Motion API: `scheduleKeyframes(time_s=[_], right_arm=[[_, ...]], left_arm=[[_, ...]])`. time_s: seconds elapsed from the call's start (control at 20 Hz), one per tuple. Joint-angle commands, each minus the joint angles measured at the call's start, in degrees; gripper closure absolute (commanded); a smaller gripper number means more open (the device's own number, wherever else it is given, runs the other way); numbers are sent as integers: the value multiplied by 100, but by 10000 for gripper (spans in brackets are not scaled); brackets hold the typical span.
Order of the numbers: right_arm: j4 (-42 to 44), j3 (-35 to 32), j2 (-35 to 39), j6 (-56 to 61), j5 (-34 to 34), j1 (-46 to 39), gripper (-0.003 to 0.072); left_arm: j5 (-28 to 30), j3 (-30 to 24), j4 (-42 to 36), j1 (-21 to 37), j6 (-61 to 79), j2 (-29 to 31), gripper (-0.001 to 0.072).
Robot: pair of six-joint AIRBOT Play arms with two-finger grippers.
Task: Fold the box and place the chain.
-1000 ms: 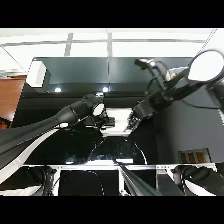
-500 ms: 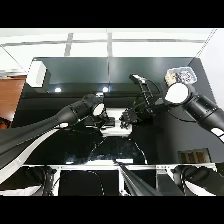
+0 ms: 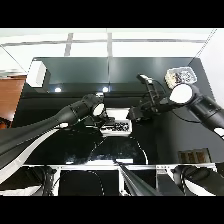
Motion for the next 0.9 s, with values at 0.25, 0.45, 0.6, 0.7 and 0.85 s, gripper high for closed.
scheduleKeyframes(time_s=[0.25,0.45,0.6,0.7,0.85], right_arm=[[-201,-7,341,-17,463,-461,372],[-212,-7,345,-17,474,-450,372],[-232,-7,345,-17,424,-450,372],[-232,-7,345,-17,367,-450,372],[-229,-7,345,-15,201,-450,372]], left_arm=[[-101,120,-17,-33,173,42,379],[-238,170,732,-214,507,859,7],[-498,-103,1305,-203,1025,1773,7],[-527,-717,1676,223,1019,2358,7],[48,-1862,581,1578,1530,2887,7]])
